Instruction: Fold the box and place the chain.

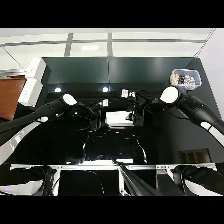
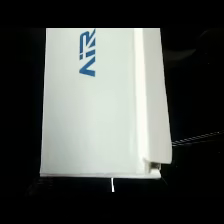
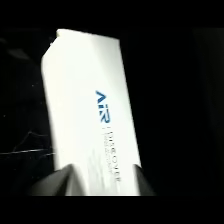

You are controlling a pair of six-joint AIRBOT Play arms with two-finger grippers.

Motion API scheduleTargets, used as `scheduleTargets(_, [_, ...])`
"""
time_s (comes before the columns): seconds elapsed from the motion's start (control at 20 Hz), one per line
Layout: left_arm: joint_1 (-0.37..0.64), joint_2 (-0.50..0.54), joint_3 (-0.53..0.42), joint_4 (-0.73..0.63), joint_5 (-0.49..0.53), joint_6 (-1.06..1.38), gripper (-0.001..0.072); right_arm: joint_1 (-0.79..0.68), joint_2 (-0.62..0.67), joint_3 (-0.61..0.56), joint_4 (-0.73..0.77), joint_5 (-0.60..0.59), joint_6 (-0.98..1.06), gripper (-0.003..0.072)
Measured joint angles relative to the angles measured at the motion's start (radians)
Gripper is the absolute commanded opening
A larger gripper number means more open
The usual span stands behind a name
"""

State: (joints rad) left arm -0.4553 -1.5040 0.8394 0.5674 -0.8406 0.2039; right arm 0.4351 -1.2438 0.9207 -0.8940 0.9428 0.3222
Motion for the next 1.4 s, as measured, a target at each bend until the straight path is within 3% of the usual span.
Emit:
scheduleTargets(0.1, [0.0, 0.0, 0.0, 0.0, -0.004, 0.001, 0.0341, 0.001, 0.006, 0.003, -0.008, -0.001, 0.0, 0.0687])
scheduleTargets(0.15, [0.0, 0.0, 0.0, 0.0, -0.004, 0.001, 0.0341, 0.002, 0.008, 0.005, -0.018, 0.0, 0.001, 0.0573])
scheduleTargets(0.2, [0.0, 0.0, 0.0, 0.0, -0.004, 0.001, 0.0341, 0.002, 0.01, 0.005, -0.028, -0.001, 0.002, 0.056])
scheduleTargets(0.3, [0.0, 0.0, 0.0, 0.0, -0.002, 0.001, 0.0341, 0.002, 0.011, 0.006, -0.044, -0.001, 0.004, 0.0275])
scheduleTargets(0.35, [0.0, 0.0, 0.0, -0.001, 0.001, 0.0, 0.0341, 0.003, 0.012, 0.007, -0.051, -0.002, 0.004, 0.0214])
scheduleTargets(1.4, [0.0, 0.0, 0.0, 0.001, -0.002, 0.002, 0.0341, 0.015, 0.006, -0.003, -0.068, 0.055, 0.015, 0.0218])
